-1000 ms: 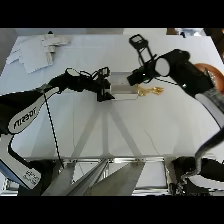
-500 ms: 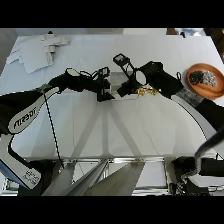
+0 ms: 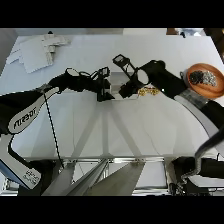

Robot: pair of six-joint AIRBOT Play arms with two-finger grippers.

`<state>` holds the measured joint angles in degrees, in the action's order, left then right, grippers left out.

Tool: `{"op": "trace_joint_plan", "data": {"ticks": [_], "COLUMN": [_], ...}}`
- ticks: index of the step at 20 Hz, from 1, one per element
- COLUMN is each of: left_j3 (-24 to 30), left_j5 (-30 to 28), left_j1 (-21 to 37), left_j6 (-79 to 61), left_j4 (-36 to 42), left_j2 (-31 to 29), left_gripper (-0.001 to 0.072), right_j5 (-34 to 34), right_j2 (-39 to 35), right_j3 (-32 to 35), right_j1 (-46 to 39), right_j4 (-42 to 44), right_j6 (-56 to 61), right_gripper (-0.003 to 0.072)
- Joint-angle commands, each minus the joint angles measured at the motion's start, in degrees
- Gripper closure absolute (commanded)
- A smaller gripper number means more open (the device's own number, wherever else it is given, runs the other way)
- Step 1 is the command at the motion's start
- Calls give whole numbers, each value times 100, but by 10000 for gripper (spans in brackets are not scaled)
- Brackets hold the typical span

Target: Fold the box and place the chain.

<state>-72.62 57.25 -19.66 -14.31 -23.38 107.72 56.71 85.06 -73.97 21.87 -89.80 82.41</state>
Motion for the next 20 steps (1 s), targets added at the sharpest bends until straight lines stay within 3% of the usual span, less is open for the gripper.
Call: {"op": "trace_joint_plan", "data": {"ticks": [1,3,6,7,9,12,13,20], "left_j3": [0,0,-2,0,-2,-2,-2,0], "left_j5": [0,-2,0,-2,-2,0,-2,-2], "left_j1": [2,2,2,2,2,2,2,2], "left_j6": [2,0,2,2,0,2,2,2], "left_j4": [0,0,0,0,0,0,0,0], "left_j2": [-2,-2,-2,-2,-2,-2,-2,-2], "left_gripper": [432,432,432,432,432,432,432,432], "right_j5": [90,260,498,470,393,376,348,195], "right_j2": [-540,-778,-713,-627,-387,131,317,1300], "right_j3": [-2,-2,0,0,0,0,0,0], "right_j1": [-463,-1012,-1805,-1998,-2275,-2415,-2413,-2409], "right_j4": [-33,9,28,28,31,160,181,1246], "right_j6": [-350,-793,-1838,-1943,-2210,-2299,-2299,-2280], "right_gripper": [306,305,205,202,98,77,38,36]}}
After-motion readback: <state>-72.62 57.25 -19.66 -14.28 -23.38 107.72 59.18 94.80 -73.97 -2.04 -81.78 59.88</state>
